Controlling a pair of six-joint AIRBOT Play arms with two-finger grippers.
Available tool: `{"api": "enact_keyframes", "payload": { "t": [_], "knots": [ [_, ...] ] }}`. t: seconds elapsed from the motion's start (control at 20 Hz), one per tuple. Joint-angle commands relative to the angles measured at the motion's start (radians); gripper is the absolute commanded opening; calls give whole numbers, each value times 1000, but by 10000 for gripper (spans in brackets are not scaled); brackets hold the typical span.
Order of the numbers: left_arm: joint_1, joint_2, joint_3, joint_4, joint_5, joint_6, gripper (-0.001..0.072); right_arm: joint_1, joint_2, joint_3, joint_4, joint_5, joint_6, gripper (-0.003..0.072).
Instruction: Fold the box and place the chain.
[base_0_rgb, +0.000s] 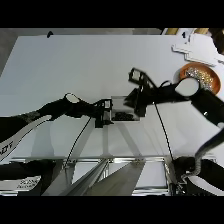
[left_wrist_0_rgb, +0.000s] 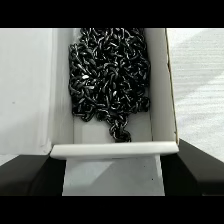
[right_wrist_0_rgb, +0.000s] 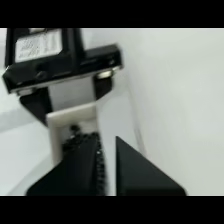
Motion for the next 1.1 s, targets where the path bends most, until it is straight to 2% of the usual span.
{"api": "enact_keyframes", "payload": {
  "t": [0.0,0.15,0.3,0.55,0.75,0.85,0.9,1.05],
  "knots": [
    [-1,1,0,0,0,0,9,-93,-49,172,-18,78,18,22],
    [-1,1,0,0,0,0,9,-137,-167,191,-65,97,89,21],
    [-1,1,0,0,0,0,9,-101,-268,189,-126,117,89,21],
    [-1,1,0,0,0,0,9,-38,-309,189,-124,141,84,35],
    [-1,1,0,0,0,0,9,-3,-272,173,-119,214,82,139],
    [-1,1,0,0,0,0,9,14,-220,122,-118,196,82,318],
    [-1,1,0,0,0,0,9,22,-192,88,-118,178,79,344],
    [-1,1,0,0,0,0,9,50,-120,-6,-142,116,78,344]
  ]
}}
